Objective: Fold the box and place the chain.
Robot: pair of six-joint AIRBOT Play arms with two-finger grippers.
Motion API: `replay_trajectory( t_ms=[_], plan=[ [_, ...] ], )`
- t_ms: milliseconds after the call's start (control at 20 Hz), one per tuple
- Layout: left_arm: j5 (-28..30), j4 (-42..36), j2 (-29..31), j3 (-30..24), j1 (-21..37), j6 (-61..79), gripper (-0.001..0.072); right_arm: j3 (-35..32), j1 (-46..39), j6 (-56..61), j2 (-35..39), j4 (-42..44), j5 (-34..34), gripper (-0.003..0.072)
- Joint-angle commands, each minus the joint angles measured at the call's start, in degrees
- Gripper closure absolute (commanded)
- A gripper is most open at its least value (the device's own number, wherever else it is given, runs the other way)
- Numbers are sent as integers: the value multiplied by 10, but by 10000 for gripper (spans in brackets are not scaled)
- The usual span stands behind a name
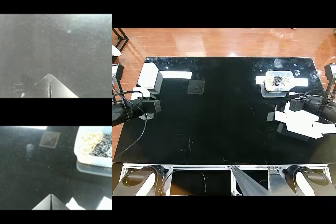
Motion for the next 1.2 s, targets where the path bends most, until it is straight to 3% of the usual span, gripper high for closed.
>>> replay_trajectory(
  t_ms=[0,800,850,900,950,1150],
  plan=[
    [0,-2,0,0,0,0,690,0,0,0,0,0,0,666],
    [-2,-2,-8,0,0,0,688,0,0,0,0,1,0,666],
    [-5,-2,-10,0,0,0,632,0,0,0,1,1,0,666],
    [-5,-2,-12,0,0,0,383,0,0,0,0,2,-2,666],
    [-4,-1,-12,0,0,-1,67,0,0,0,0,2,-12,666],
    [-10,-2,-12,0,0,-1,77,0,0,0,1,3,-42,666]
  ],
)
